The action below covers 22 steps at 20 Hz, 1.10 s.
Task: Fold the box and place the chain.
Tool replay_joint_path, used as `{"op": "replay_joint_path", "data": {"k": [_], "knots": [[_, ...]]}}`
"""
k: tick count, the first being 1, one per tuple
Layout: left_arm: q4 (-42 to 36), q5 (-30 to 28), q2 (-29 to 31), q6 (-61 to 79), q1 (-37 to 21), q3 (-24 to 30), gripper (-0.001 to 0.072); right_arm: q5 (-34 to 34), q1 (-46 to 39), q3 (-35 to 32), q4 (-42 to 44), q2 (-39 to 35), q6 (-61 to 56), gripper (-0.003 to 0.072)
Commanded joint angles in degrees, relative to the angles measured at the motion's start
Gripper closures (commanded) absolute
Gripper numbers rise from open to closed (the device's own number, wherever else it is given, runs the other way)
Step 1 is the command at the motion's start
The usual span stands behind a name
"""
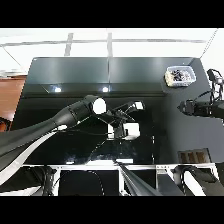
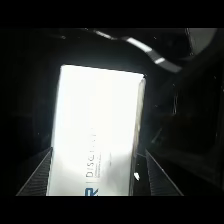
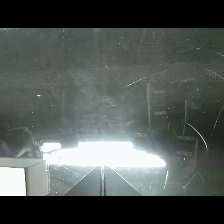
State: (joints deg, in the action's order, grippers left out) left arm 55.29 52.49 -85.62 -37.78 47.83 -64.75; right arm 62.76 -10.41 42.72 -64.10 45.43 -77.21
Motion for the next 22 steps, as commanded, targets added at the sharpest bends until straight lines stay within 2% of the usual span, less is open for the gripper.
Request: {"op": "replay_joint_path", "data": {"k": [1,7,11,12,13,14,18,20,22], "knots": [[2.4,0.5,0.0,-0.1,1.1,-0.1,0.0,0.0,0.0,0.0,0.0,0.0,0.0,0.067],[6.3,0.6,-0.1,-2.3,2.9,-0.1,-0.0001,0.0,0.0,0.0,0.0,0.0,-0.1,0.067],[18.7,3.0,-1.5,-10.3,4.8,-0.1,0.0004,0.0,0.0,0.0,0.0,0.0,-0.1,0.067],[21.2,4.0,-1.6,-10.6,5.1,-0.1,0.0057,0.0,0.0,0.0,0.0,0.0,-0.1,0.067],[22.8,5.2,-1.4,-12.0,5.0,-0.6,0.021,0.0,0.0,0.0,0.0,0.0,-0.1,0.067],[23.8,6.3,-1.0,-14.6,4.6,-1.6,0.0325,0.0,0.0,0.0,0.0,0.0,-0.1,0.067],[31.5,9.7,2.7,-23.1,-1.0,-8.0,0.0344,0.0,0.0,0.0,0.1,0.0,-0.2,0.067],[36.9,11.3,4.4,-29.2,-6.9,-11.5,0.0344,0.0,0.0,0.0,0.2,0.0,-0.2,0.067],[39.2,11.3,5.6,-34.0,-15.1,-14.5,0.0344,0.0,0.0,0.0,0.2,0.0,-0.2,0.067]]}}
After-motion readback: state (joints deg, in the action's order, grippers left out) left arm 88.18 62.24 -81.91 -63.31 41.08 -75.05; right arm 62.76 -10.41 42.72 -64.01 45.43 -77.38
